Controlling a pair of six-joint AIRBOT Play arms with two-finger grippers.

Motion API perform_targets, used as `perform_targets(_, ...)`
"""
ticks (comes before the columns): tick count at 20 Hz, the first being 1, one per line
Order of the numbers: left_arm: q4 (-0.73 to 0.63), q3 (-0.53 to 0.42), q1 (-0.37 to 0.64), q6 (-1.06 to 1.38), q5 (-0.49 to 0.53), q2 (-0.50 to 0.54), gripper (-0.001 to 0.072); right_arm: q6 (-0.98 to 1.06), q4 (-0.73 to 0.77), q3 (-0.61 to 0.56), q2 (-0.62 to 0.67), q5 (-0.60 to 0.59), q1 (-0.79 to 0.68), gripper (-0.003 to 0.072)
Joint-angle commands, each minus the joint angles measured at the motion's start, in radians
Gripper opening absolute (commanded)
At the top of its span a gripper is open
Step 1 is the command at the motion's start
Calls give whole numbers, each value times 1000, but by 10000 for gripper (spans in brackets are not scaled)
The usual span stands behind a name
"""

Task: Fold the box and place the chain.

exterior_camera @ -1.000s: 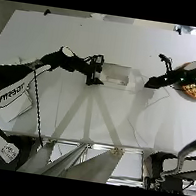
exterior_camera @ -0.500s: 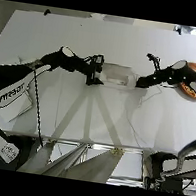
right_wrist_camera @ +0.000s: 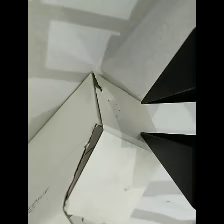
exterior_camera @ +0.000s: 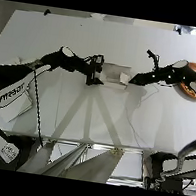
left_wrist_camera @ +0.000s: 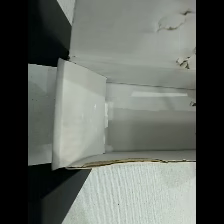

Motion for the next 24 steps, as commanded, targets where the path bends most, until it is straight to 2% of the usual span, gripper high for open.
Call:
perform_targets(1,0,0,0,0,0,0,421,-4,23,0,-1,12,1,205)
perform_targets(5,0,0,0,0,0,0,421,-27,64,0,-1,15,1,204)
perform_targets(7,0,0,0,0,0,0,421,-27,64,0,-1,16,1,236)
perform_targets(24,0,0,0,0,0,0,421,-64,58,1,-1,63,-35,231)
